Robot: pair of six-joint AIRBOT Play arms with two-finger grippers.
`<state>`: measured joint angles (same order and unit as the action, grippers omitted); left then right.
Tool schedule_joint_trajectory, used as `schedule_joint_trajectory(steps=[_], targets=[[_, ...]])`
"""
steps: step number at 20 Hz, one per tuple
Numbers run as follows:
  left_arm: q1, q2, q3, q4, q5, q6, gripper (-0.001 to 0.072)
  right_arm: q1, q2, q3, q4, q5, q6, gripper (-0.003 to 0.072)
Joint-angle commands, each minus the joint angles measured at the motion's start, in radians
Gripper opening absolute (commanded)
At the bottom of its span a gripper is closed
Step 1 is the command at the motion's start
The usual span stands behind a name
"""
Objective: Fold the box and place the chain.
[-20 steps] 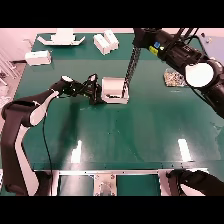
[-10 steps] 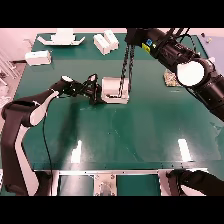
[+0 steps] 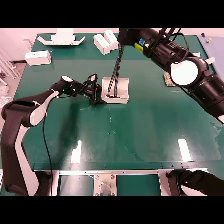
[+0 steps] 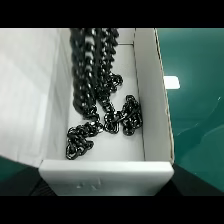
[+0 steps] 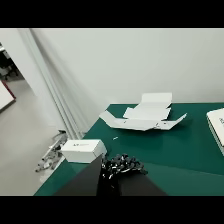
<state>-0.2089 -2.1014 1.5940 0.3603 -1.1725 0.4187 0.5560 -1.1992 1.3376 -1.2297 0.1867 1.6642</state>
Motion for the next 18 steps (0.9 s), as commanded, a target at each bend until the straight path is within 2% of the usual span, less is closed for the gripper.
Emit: schedule_joint_trajectory(steps=[1, 6, 12, 18], targets=[[0.0, 0.0, 0.0, 0.0, -0.006, 0.001, 0.0477, 0.003, -0.04, 0.002, -0.002, 0.058, -0.001, 0.0006], [0.0, 0.0, 0.0, 0.0, -0.006, 0.001, 0.0477, -0.002, -0.102, -0.043, -0.011, 0.081, 0.0, 0.0006], [0.0, 0.0, 0.0, 0.0, -0.006, 0.001, 0.0477, -0.016, -0.106, -0.261, -0.011, 0.083, 0.0, 0.0006], [0.0, 0.0, 0.0, 0.0, -0.006, 0.001, 0.0477, -0.031, -0.108, -0.39, -0.01, 0.041, 0.0, 0.0005]])
